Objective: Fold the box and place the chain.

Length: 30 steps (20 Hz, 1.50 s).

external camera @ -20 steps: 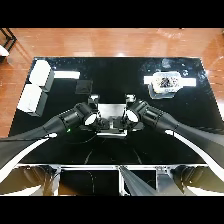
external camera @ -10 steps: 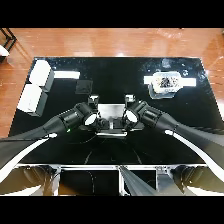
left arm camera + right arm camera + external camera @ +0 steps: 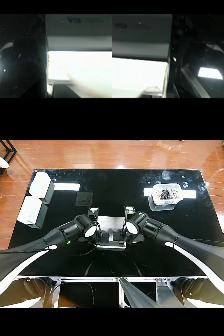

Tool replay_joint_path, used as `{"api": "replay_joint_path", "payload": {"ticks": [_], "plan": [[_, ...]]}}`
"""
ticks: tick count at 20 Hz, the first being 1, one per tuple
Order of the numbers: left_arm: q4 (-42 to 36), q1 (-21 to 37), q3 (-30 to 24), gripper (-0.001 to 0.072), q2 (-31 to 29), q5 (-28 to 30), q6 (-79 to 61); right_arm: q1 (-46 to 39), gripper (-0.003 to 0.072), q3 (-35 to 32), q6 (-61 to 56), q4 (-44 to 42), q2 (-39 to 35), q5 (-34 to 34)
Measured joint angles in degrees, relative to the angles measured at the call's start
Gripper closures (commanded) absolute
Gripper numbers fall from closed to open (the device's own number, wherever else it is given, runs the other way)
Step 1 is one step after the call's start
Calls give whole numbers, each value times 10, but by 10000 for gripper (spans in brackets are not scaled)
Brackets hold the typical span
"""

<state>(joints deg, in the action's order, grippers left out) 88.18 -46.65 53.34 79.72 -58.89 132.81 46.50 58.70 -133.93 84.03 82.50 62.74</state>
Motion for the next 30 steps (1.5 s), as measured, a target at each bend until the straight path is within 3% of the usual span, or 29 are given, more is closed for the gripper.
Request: {"api": "replay_joint_path", "payload": {"ticks": [3, 4, 6, 13, 14, 15, 16, 21, 29, 30], "plan": [[-1, 0, 0, 688, 0, 1, 0, 0, 492, 0, -1, -1, 0, 4], [-2, 0, 0, 688, 0, 1, 0, 0, 579, 0, -1, -2, 0, 5], [-3, 0, 0, 688, 0, 2, 0, 0, 656, 0, -4, -4, 0, 5], [-2, -1, 0, 688, 0, 1, 1, 0, 653, 0, -1, -9, 0, 4], [-2, -1, 0, 688, 0, 1, 1, 0, 510, 0, 0, -10, 0, 2], [-2, -1, 0, 688, 0, -1, 1, 0, 282, 0, 2, -14, 0, -3], [-2, -1, 0, 688, 0, 1, 0, 0, 182, 0, 3, -15, 0, -8], [-2, -1, 0, 688, 0, 2, 0, 0, 181, 0, 57, -13, -35, 4], [-6, -1, 0, 688, 0, 2, 0, -71, 180, 0, 156, 73, -203, 65], [-6, -1, 0, 688, 0, 1, 0, -95, 130, 0, 164, 88, -214, 69]]}}
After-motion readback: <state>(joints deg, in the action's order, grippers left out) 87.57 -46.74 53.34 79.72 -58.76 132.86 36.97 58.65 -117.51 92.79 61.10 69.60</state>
